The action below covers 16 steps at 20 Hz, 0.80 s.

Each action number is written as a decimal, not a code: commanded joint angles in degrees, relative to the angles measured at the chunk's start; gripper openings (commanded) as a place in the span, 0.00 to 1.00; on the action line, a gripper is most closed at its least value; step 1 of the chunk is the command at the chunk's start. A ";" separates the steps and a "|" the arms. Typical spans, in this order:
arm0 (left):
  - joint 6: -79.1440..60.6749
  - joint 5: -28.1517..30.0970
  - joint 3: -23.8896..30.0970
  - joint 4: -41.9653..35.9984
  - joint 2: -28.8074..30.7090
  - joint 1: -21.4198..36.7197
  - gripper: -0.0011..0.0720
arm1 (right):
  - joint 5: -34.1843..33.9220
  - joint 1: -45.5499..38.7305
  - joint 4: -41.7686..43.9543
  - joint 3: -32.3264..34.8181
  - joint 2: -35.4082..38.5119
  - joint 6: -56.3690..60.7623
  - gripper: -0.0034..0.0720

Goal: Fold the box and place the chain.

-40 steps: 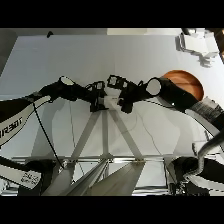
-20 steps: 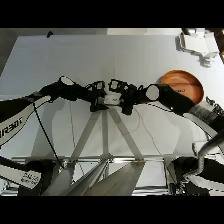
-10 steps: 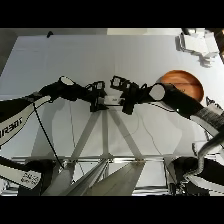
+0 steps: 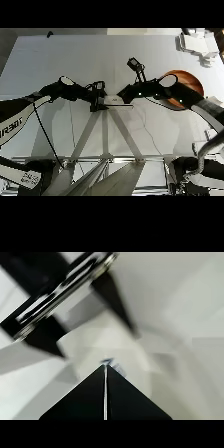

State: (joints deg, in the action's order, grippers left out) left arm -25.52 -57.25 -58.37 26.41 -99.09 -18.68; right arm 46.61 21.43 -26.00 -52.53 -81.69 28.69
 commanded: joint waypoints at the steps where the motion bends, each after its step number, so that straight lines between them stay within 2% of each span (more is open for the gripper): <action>1: -0.02 0.04 0.02 0.00 0.02 0.02 0.32 | 5.81 -1.55 3.69 0.24 -5.62 1.03 0.06; 5: -0.02 0.02 0.02 0.00 0.02 0.02 0.32 | 5.84 -1.55 0.98 0.24 -8.46 2.89 0.06; 13: 0.00 0.04 0.02 0.00 0.02 0.02 0.32 | 6.14 -1.55 0.44 0.22 -8.31 2.97 0.06; 16: 0.00 0.04 0.02 0.00 0.02 0.02 0.32 | 6.36 -1.57 0.57 0.20 -6.01 2.99 0.06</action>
State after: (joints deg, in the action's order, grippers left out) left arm -25.61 -57.49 -58.35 26.57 -99.09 -18.70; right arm 52.69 19.90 -25.69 -52.31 -89.17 31.59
